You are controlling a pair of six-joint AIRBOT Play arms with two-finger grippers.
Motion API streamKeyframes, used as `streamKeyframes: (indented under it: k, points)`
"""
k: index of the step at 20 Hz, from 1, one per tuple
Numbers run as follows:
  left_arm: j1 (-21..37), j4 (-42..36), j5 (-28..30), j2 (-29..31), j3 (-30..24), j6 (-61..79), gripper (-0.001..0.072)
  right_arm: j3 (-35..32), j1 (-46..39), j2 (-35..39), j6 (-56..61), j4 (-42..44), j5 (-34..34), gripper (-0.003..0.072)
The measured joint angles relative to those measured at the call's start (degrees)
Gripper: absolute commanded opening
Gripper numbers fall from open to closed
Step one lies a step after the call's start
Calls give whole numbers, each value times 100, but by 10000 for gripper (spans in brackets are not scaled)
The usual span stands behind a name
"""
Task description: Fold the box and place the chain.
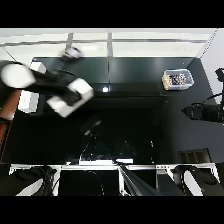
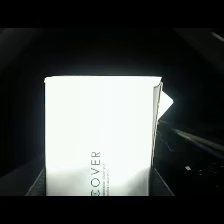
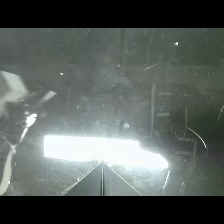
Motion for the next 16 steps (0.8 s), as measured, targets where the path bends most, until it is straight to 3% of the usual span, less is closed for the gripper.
streamKeyframes:
  k: [4, 8, 12, 16]
  points:
    - [1784, 260, -636, 535, -76, -737, 285, 2, -2, 0, 0, 4, -90, 15]
    - [3342, 658, -730, 629, -566, -997, 288, 0, 0, 0, -2, 7, -157, 15]
    - [4509, 798, -684, 656, -1322, -739, 288, 0, 0, 0, 0, 7, -184, 15]
    - [5204, 695, -216, 675, -1971, 114, 288, 0, 0, 0, 4, 17, -195, 15]
